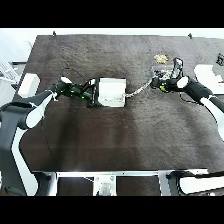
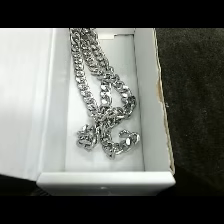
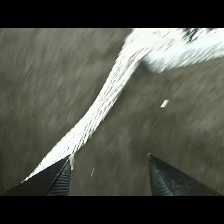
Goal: Fold the box and place the chain.
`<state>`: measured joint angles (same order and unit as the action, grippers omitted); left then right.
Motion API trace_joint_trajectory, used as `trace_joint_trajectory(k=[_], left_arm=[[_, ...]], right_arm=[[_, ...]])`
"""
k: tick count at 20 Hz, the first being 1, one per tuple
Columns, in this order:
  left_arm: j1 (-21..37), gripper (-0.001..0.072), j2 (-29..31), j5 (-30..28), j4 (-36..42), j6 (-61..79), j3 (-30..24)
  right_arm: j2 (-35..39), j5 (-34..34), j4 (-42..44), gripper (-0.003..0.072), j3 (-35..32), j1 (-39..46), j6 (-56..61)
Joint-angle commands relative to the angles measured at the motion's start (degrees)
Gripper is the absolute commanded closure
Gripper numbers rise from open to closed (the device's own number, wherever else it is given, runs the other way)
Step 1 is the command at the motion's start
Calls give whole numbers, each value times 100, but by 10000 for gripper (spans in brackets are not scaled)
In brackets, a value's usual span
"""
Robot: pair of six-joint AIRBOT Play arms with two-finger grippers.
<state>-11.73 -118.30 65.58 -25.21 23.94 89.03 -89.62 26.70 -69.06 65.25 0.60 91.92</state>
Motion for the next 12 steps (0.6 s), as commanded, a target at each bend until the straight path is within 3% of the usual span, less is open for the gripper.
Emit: trace_joint_trajectory(k=[1, 7, 10, 12], left_arm=[[2, 422, -2, -13, -2, 2, 2], [2, 422, -2, -7, -2, 2, 2], [2, 422, -2, 0, -2, 0, 2], [2, 422, -2, 0, -2, 0, 2]], right_arm=[[-531, -647, 636, 115, 251, 181, -221], [-1316, -275, 2238, 115, 1193, 175, -1845], [-1711, 48, 2500, 118, 1602, 199, -2087], [-1808, 188, 2848, 186, 1727, 243, -2492]])
